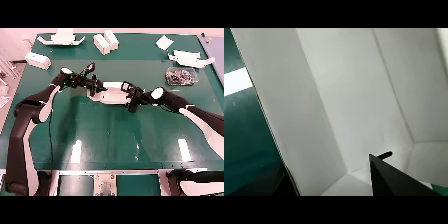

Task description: Fold the box and place the chain.

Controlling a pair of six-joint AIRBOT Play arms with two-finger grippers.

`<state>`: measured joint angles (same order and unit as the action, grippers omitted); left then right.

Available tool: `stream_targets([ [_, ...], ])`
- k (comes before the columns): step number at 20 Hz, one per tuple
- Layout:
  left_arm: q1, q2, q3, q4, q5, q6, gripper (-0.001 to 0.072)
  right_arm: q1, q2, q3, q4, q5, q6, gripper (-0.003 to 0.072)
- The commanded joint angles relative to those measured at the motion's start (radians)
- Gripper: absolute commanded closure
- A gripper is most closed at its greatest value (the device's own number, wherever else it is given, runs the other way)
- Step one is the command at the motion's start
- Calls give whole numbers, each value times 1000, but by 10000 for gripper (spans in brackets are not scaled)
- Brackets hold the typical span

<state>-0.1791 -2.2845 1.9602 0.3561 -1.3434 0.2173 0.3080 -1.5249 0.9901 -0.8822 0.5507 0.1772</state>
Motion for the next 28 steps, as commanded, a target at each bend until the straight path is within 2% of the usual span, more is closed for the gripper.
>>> stream_targets([
  [1, -1, 0, 0, 0, 0, 0, 687, 0, 32, 9, 2, -13, -54, 170],
  [2, -1, 0, 0, 0, 0, 0, 687, 0, 39, 11, 2, -13, -59, 135],
  [6, -1, 0, 0, 0, 0, 0, 687, -33, 38, 14, 31, -12, -117, 134],
  [8, -1, 0, 0, 0, 0, 0, 687, -64, 38, 14, 106, -12, -201, 131],
  [10, -1, 0, 0, 0, 0, 0, 687, -99, 38, 14, 209, -9, -275, 82],
  [15, -1, 0, 0, 0, 0, 0, 687, -131, 26, 14, 391, 52, -398, 82],
  [28, -1, 0, 0, 0, 0, 0, 687, -180, -6, 14, 430, 142, -534, 72],
])
